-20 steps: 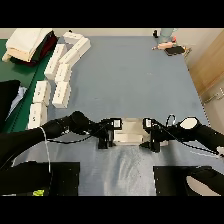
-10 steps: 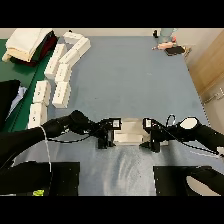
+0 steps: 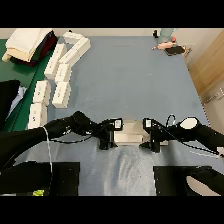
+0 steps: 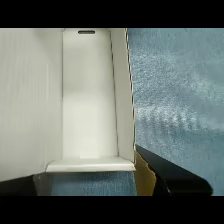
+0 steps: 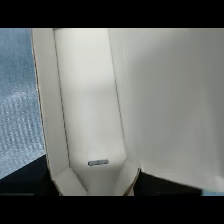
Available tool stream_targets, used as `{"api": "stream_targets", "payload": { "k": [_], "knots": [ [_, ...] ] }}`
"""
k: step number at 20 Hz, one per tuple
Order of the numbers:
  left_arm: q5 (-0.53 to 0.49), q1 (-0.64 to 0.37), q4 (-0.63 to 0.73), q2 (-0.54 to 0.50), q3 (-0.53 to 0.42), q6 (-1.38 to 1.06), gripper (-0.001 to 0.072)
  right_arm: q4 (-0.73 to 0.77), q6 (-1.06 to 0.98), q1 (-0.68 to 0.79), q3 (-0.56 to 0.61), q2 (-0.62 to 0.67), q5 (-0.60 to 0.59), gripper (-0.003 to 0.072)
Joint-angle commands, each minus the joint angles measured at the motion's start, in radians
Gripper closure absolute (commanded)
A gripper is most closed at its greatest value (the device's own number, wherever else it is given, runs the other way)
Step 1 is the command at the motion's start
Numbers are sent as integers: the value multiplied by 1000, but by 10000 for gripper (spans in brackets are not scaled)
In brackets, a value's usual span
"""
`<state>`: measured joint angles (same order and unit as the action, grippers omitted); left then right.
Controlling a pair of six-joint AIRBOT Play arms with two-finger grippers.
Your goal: Fold the box.
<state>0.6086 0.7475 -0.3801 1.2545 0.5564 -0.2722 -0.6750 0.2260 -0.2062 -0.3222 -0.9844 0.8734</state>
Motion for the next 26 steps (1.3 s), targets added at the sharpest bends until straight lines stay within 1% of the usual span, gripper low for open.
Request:
{"api": "stream_targets", "payload": {
  "k": [1, 6, 14, 18, 19, 20, 21, 26],
  "knots": [
    [-7, -1, -54, 0, -1, 64, 14, 1, -1, 0, -1, 1, 0, 180],
    [-8, -1, -53, 0, 0, 63, 14, 0, 0, 0, -1, 1, 0, 180],
    [-18, 1, 9, 0, 2, 52, 14, 1, 0, 0, -1, 1, 0, 180],
    [-16, 1, 10, 0, 2, 52, 15, 0, 0, 0, -1, 1, 0, 179],
    [-15, 1, 9, 0, 2, 52, 36, 0, 0, 0, -1, 1, 0, 179],
    [-14, 1, 8, 0, 2, 52, 145, 1, 0, 0, -1, 1, 0, 179],
    [-11, 1, 3, 0, 2, 52, 182, 0, 0, 0, -1, 1, 0, 180],
    [-4, 1, -10, 0, 2, 53, 181, 1, 0, 0, -1, 1, 0, 180]
  ]
}}
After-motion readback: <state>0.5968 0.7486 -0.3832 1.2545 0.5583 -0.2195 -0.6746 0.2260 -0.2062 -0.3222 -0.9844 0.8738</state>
